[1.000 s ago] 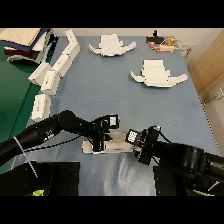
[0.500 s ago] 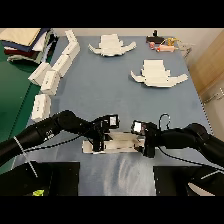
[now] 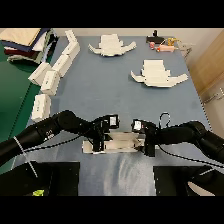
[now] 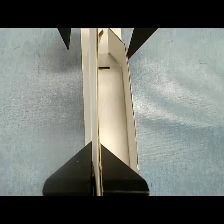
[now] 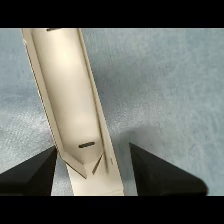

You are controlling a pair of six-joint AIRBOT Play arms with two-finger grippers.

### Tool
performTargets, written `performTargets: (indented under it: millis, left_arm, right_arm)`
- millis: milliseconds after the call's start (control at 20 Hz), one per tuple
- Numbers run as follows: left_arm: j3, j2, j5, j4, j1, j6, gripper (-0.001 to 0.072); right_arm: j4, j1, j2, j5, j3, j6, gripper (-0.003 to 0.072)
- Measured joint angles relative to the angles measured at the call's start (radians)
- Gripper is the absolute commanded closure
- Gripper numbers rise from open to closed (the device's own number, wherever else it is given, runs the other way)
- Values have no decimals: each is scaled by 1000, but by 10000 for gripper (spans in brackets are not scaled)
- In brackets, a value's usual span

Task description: Fold the box.

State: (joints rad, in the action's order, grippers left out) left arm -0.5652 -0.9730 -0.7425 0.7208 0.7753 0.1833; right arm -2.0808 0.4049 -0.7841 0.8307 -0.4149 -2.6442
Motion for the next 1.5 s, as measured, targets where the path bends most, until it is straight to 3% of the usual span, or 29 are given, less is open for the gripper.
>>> performTargets:
  millis: [550, 1500]
  left_arm:
    - [0, 0, 0, 0, 0, 0, 694]
    - [0, 0, 1, 0, 0, 0, 694]
  right_arm:
    - [-95, -2, -119, 14, 0, -203, -23]
    - [-277, -87, -159, 22, 46, -356, -9]
